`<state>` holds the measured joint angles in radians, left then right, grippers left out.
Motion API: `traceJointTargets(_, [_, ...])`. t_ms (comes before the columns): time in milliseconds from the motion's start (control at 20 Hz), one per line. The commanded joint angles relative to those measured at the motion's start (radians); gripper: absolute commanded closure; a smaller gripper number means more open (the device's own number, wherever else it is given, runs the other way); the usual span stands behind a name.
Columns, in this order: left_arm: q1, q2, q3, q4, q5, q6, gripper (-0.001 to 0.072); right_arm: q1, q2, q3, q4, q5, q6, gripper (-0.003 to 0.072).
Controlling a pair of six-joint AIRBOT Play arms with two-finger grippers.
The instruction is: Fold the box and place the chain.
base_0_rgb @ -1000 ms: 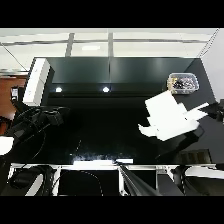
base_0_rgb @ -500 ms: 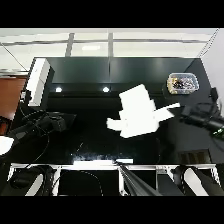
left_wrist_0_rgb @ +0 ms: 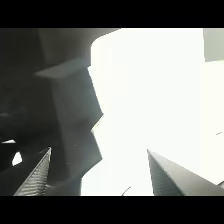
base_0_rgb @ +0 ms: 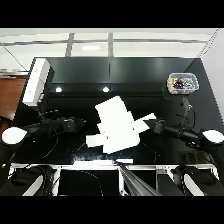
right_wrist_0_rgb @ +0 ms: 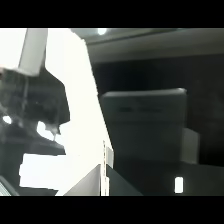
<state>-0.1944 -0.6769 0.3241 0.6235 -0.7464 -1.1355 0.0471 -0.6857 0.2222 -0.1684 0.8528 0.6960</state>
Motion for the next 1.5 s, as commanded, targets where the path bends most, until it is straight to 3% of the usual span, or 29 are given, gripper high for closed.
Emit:
traceJointTargets(0, [-0.056,-0.192,0.008,-0.147,-0.004,0.018,-0.0005,0.111,0.008,-0.006,0.002,-0.08,-0.027,0.0677])
traceJointTargets(150, [-0.061,-0.398,0.022,-0.334,-0.067,0.238,-0.0005,0.12,0.008,-0.006,0.002,-0.079,-0.027,0.0677])
traceJointTargets(350, [-0.047,-0.561,0.053,-0.621,-0.162,0.525,-0.0004,0.12,0.008,-0.006,0.002,-0.079,-0.027,0.0677])
traceJointTargets(500, [-0.047,-0.681,0.109,-0.551,-0.269,0.594,0.0002,0.12,0.008,-0.006,0.001,-0.079,-0.027,0.0677])
traceJointTargets(600, [-0.047,-0.744,0.161,-0.496,-0.365,0.597,0.0037,0.12,0.008,-0.006,-0.001,-0.079,-0.027,0.0677])
traceJointTargets(650, [-0.047,-0.766,0.187,-0.473,-0.417,0.637,0.0104,0.12,0.008,-0.006,-0.001,-0.079,-0.027,0.0677])
traceJointTargets(750, [-0.047,-0.79,0.23,-0.413,-0.478,0.714,0.0121,0.12,0.008,-0.006,-0.001,-0.078,-0.027,0.0677])
traceJointTargets(800, [-0.047,-0.795,0.248,-0.386,-0.499,0.751,0.0227,0.12,0.008,-0.006,-0.001,-0.074,-0.027,0.0677])
traceJointTargets(1050, [-0.047,-0.802,0.304,-0.328,-0.511,0.807,0.0551,0.12,0.008,-0.006,-0.006,-0.071,-0.026,0.0677])
traceJointTargets(1100, [-0.047,-0.811,0.313,-0.328,-0.512,0.809,0.0679,0.12,0.008,-0.006,-0.016,-0.071,-0.021,0.0677])
traceJointTargets(1200, [-0.047,-0.824,0.327,-0.328,-0.518,0.816,0.0681,0.117,0.008,-0.006,-0.052,-0.074,-0.013,0.0655])
traceJointTargets(1300, [-0.047,-0.823,0.342,-0.313,-0.522,0.819,0.0682,0.074,0.008,0.003,-0.142,-0.088,0.103,-0.001])
traceJointTargets(1450, [-0.047,-0.813,0.375,-0.262,-0.517,0.818,0.0686,-0.053,0.008,0.101,-0.396,0.004,0.13,-0.002])
